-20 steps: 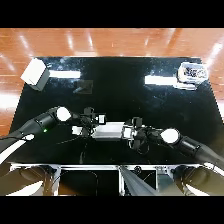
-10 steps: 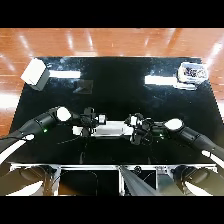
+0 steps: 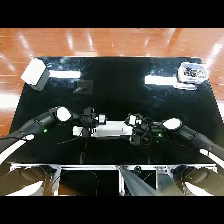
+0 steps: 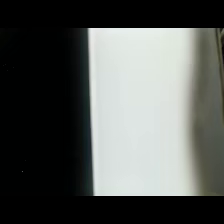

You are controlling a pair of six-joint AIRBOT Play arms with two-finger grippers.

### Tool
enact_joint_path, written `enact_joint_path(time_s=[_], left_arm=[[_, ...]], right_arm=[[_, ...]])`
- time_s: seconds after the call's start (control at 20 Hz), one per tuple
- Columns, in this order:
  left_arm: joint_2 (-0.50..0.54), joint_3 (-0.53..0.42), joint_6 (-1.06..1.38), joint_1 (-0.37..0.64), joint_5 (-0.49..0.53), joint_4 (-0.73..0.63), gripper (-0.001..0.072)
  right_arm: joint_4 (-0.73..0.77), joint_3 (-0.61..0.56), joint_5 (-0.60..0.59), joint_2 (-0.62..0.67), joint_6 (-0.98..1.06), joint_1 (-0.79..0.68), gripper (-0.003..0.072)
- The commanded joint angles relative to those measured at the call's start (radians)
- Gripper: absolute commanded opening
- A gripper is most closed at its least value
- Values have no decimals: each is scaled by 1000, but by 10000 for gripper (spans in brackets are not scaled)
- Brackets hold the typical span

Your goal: Fold the box and place the chain.

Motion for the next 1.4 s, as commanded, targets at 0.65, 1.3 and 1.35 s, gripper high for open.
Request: enact_joint_path(time_s=[0.65,1.3,1.35], left_arm=[[0,1,-18,0,-3,0,20],[0,1,-17,0,-18,0,20],[0,1,-18,0,-19,0,20]], right_arm=[[-150,39,-101,-40,173,63,714],[-217,41,-131,-47,219,102,714],[-217,41,-131,-47,219,102,714]])
